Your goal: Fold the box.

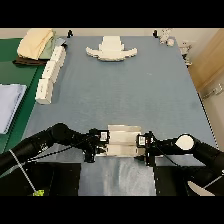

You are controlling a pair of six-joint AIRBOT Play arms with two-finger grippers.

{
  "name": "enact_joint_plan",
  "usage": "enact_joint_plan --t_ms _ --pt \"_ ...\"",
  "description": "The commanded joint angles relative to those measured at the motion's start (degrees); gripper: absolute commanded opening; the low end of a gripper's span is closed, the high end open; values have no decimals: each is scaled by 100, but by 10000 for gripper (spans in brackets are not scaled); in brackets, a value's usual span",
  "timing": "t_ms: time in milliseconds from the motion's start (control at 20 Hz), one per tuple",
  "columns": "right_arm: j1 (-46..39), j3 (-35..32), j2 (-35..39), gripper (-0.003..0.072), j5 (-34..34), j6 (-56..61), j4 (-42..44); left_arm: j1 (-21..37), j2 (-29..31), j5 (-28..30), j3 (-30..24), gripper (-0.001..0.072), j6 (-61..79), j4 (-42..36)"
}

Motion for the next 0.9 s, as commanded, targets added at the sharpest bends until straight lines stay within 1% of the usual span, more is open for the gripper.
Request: enact_joint_plan --t_ms 0,100,150,200,400,550,700,750,800,850 --pt "2 7 7 526 2 2 2 -105 -44 341 0 165 72 -68" --pt "2 7 7 526 2 2 2 -138 -44 380 0 162 74 -76" --pt "2 7 4 526 2 2 2 -138 -44 380 0 44 72 -120" --pt "2 7 7 526 2 2 2 -138 -46 387 0 14 72 -179" --pt "2 7 7 526 0 2 2 -299 -118 433 0 14 72 -595" --pt "2 7 7 526 2 2 2 -420 -245 439 0 14 72 -632" --pt "2 7 7 526 2 2 2 -422 -282 439 0 17 68 -629" --pt "2 7 7 526 2 2 2 -422 -280 435 -2 209 66 -632" --pt "2 7 7 526 2 2 2 -422 -280 422 -2 576 52 -636" --pt "2 7 7 526 2 2 2 -422 -282 424 -2 631 48 -645"
